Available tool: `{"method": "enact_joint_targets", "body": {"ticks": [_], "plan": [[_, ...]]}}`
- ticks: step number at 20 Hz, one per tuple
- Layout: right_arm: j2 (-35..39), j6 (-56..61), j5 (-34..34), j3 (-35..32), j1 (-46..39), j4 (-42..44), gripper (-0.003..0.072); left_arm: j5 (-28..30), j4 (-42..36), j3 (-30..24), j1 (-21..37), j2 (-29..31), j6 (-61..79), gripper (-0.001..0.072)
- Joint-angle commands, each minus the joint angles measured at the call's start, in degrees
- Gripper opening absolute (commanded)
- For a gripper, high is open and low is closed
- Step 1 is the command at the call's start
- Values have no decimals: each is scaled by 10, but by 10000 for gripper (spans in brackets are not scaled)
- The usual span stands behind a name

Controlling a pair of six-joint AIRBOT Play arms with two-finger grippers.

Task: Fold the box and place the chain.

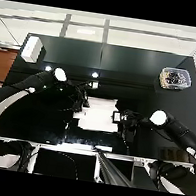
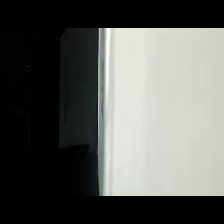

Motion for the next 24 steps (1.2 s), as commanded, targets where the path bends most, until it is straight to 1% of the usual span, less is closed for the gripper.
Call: {"method": "enact_joint_targets", "body": {"ticks": [1, 3, 5, 8, 10, 14, 16, 18, 24], "plan": [[-5, 6, -50, -3, 23, 79, 624, 0, 0, 0, 0, 0, 0, 24], [-5, 7, -67, -3, 23, 99, 624, 0, 0, 0, 0, 0, 0, 24], [-2, 37, -86, -2, 23, 100, 624, 0, 0, 0, 0, 0, 0, 25], [7, 71, -90, 15, 17, 92, 624, 0, 0, 0, 0, 0, 0, 24], [8, 69, -92, 24, 5, 85, 624, 0, 0, 0, 0, 0, 0, 24], [8, 47, -92, 36, -14, 43, 623, -3, 0, 0, 0, 0, 3, 24], [8, 46, -100, 45, -17, 43, 623, -3, 0, 0, 0, 0, 3, 24], [8, 38, -126, 45, -17, 43, 623, -2, 0, 0, 0, 0, 5, 24], [8, 38, -121, 45, -26, 42, 619, -2, 0, 0, 0, 0, 5, 24]]}}
